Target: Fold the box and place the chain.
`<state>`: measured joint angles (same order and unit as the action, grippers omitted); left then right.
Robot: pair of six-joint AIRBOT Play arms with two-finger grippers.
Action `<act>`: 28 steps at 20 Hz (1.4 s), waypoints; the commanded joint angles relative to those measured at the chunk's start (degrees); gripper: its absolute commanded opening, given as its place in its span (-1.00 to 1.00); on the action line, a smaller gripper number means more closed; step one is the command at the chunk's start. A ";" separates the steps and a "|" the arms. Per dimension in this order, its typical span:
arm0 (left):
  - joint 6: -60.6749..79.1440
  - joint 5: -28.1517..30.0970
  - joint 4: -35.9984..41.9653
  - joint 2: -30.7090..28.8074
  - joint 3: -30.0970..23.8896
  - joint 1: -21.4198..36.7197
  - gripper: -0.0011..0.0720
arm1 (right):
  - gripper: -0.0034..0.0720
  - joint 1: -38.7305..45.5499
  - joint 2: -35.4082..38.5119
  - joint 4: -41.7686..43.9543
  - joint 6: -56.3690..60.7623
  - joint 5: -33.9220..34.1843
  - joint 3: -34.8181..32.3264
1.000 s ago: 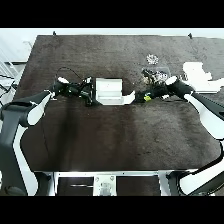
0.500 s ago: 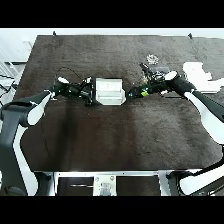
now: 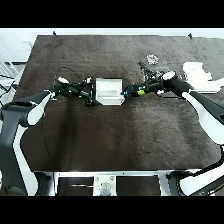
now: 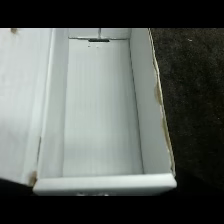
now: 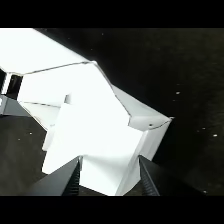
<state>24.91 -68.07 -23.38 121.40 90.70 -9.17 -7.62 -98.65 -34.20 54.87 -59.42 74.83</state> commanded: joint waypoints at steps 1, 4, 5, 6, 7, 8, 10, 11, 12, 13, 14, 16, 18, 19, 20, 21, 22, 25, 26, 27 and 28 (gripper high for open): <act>0.02 0.00 0.00 0.02 0.00 0.04 0.20 | 0.23 -0.87 -0.59 0.50 0.66 0.02 0.04; 0.02 -0.02 0.00 0.02 0.00 0.04 0.20 | 0.23 -0.96 -0.59 0.57 1.16 0.02 0.09; 0.02 0.00 0.00 0.02 0.00 0.04 0.20 | 0.23 -0.96 -0.59 0.55 2.10 0.04 0.11; 0.02 0.00 0.00 0.02 0.00 0.04 0.20 | 0.23 -0.96 -0.59 0.52 2.19 0.04 0.26; 0.02 -0.02 0.00 0.02 0.00 0.04 0.20 | 0.23 -0.96 -0.59 0.33 2.45 0.07 0.59; 0.02 -0.02 0.00 0.02 0.00 0.04 0.20 | 0.23 -1.05 -0.61 -0.76 4.02 0.07 1.36; 0.02 -0.02 0.00 0.02 0.00 0.04 0.20 | 0.23 -1.86 -0.72 -6.64 9.09 0.02 3.48; 0.02 -0.02 0.00 0.02 0.00 0.04 0.20 | 0.23 -2.47 -0.79 -9.60 11.32 0.02 4.42; 0.02 -0.02 0.00 0.02 0.00 0.04 0.20 | 0.23 -3.15 -0.96 -11.43 12.63 0.00 5.35; 0.02 -0.02 0.00 0.02 0.00 0.04 0.20 | 0.23 -3.69 -1.29 -11.98 13.16 -0.04 6.10; 0.02 -0.04 0.00 0.02 0.00 0.04 0.20 | 0.23 -4.09 -1.81 -12.17 14.19 -0.11 6.80; 0.02 -0.04 0.00 0.02 0.00 0.04 0.20 | 0.23 -4.79 -2.64 -12.66 15.30 -0.22 7.69; 0.02 -0.07 0.00 0.02 0.00 0.04 0.20 | 0.23 -5.66 -2.78 -14.73 17.75 -0.20 8.15; 0.00 -0.04 0.00 0.02 0.00 0.04 0.20 | 0.23 -6.03 -2.78 -16.92 19.43 -0.17 8.52; 0.02 -0.07 0.00 0.02 0.00 0.04 0.20 | 0.23 -6.47 -2.78 -19.04 21.09 -0.17 9.01; 0.02 -0.07 0.00 0.02 0.00 0.04 0.20 | 0.23 -6.95 -2.78 -20.50 22.14 -0.15 9.40; 0.02 -0.07 0.00 0.02 0.00 0.04 0.20 | 0.23 -7.48 -2.80 -21.68 22.86 -0.15 9.79; 0.00 -0.07 0.02 0.02 0.00 0.04 0.20 | 0.22 -8.87 -3.96 -26.43 27.80 -0.17 11.63; 0.00 -0.09 0.00 0.02 0.00 0.04 0.20 | 0.22 -9.27 -4.50 -27.45 29.05 -0.20 12.37; 0.00 -0.09 0.02 0.02 0.00 0.04 0.20 | 0.22 -9.68 -5.18 -28.41 29.94 -0.20 13.16; 0.00 -0.09 0.00 0.02 0.00 0.04 0.20 | 0.22 -10.21 -5.95 -29.51 31.21 -0.22 14.23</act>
<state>24.93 -68.12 -23.35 121.40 90.70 -9.17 -16.58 -103.20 -59.42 81.58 -59.70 86.96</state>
